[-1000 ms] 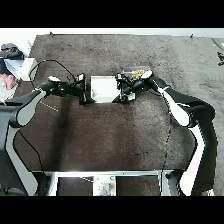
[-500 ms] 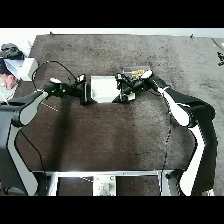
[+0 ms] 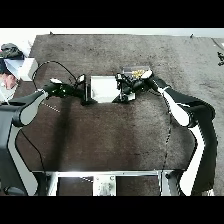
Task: Fold the box and place the chain.
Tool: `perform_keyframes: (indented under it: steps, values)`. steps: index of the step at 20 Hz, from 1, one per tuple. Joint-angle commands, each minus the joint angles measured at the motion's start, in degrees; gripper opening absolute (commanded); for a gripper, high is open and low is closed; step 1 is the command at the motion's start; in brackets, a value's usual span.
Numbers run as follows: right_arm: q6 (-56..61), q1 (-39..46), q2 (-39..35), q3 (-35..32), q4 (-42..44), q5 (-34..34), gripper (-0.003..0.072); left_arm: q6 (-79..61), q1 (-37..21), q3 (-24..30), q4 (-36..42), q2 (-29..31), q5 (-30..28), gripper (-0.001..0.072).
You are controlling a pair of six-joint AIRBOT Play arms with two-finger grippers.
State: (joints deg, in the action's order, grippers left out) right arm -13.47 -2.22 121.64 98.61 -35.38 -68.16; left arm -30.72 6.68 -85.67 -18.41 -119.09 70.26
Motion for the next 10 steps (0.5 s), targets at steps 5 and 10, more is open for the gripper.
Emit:
perform_keyframes:
  steps: [5, 10]
  values:
    - [0.0, -0.02, -0.02, 0.02, 0.0, 0.0, 0.043, -0.85, 0.07, -0.02, -1.31, -0.04, 0.0, 0.0633]
    - [0.0, -0.02, -0.02, 0.02, 0.0, 0.0, 0.043, -0.72, 0.07, -0.02, -1.7, -0.04, -0.33, 0.0635]
